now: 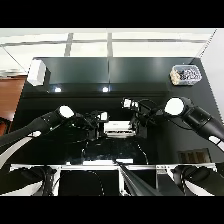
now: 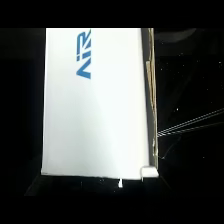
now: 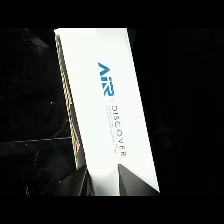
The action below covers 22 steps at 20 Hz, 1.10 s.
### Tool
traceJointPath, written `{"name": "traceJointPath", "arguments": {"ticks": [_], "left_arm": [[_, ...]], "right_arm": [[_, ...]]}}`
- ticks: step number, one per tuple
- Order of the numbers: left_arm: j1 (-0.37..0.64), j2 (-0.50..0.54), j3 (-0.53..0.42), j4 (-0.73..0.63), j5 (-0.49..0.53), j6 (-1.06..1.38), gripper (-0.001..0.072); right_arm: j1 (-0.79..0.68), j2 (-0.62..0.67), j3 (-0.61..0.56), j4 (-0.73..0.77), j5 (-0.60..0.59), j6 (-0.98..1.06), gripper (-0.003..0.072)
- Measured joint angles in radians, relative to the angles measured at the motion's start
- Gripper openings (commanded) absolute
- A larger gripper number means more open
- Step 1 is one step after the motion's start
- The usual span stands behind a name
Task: Fold the box and place the chain.
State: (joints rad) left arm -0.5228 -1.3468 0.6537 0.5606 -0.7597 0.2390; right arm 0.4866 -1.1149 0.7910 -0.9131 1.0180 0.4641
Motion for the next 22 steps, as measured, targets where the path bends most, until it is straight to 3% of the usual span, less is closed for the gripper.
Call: {"name": "traceJointPath", "arguments": {"ticks": [22], "left_arm": [[0.000,0.000,0.000,0.000,0.000,-0.001,0.0349]], "right_arm": [[0.007,0.000,-0.001,-0.007,0.009,0.003,0.0213]]}}
